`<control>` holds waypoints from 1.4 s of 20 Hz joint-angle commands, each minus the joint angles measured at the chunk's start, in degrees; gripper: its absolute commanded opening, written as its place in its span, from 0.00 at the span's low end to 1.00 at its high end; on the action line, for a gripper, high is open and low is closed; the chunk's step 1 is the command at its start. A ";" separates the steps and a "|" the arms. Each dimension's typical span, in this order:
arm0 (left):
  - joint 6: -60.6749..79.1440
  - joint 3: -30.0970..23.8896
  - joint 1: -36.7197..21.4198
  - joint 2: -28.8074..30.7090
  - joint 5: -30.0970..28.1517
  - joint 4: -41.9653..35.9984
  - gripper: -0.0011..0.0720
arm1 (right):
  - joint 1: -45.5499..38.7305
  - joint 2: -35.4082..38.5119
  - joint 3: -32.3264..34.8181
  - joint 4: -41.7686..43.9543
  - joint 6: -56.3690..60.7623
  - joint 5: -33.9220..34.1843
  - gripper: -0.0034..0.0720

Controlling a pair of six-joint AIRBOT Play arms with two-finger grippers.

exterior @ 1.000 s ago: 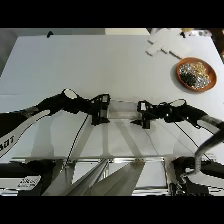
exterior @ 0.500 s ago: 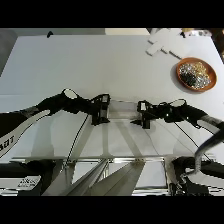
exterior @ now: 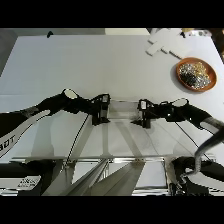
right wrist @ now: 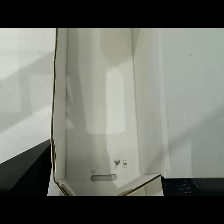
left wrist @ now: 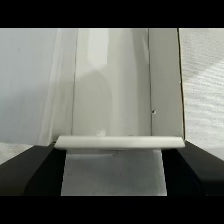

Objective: Fold the box and place the chain.

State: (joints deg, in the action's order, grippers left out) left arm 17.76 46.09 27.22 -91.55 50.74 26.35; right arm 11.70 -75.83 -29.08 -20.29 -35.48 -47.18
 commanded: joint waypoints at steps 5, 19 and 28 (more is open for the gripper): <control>0.04 -0.02 0.00 -0.02 0.04 0.04 0.55 | -0.04 7.41 -0.02 -20.65 23.32 1.70 0.97; 0.02 -0.02 0.00 -0.02 0.07 0.04 0.55 | 2.21 34.56 0.00 -16.39 52.13 -2.36 0.47; 0.04 0.00 0.00 -0.02 0.04 0.07 0.55 | 18.32 22.16 -1.03 -13.70 51.60 23.67 0.07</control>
